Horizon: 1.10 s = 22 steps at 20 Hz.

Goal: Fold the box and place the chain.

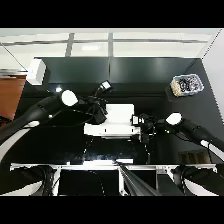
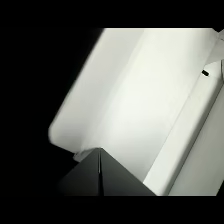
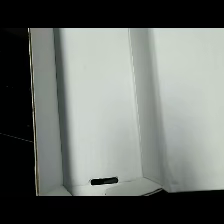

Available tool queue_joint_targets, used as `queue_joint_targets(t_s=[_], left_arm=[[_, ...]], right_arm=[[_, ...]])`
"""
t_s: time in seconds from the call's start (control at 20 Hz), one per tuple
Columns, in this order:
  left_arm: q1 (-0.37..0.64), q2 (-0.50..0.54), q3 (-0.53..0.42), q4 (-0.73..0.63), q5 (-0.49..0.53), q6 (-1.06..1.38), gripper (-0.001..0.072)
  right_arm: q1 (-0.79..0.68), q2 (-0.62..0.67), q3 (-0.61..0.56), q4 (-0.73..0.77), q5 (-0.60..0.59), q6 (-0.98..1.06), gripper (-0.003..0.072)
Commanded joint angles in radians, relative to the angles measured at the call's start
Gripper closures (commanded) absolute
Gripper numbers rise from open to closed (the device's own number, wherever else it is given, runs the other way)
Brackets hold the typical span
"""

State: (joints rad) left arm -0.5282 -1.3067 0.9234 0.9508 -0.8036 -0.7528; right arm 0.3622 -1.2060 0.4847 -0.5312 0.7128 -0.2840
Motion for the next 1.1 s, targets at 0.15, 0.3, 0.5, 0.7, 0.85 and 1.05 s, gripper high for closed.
queue_joint_targets(t_s=[0.15,0.3,0.5,0.7,0.85,1.05], left_arm=[[0.167,0.269,-0.146,-0.054,-0.082,-0.096,0.0680],[0.174,0.319,-0.280,-0.148,-0.166,0.124,0.0642],[0.084,0.317,-0.359,0.012,-0.070,0.488,0.0001],[0.045,0.257,-0.349,0.006,0.070,0.578,0.0003],[0.043,0.165,-0.307,-0.070,0.031,0.689,0.0004],[0.011,0.101,-0.290,-0.098,0.042,0.725,0.0004]], right_arm=[[0.001,0.000,0.000,-0.001,0.005,0.000,0.0457],[0.001,0.000,0.000,-0.001,0.005,-0.001,0.0458],[0.001,0.000,0.000,-0.001,0.005,-0.001,0.0458],[0.001,0.000,0.000,-0.001,0.005,-0.001,0.0457],[0.001,0.000,0.000,-0.001,0.005,-0.001,0.0457],[0.001,0.000,0.000,-0.001,0.005,-0.001,0.0457]])
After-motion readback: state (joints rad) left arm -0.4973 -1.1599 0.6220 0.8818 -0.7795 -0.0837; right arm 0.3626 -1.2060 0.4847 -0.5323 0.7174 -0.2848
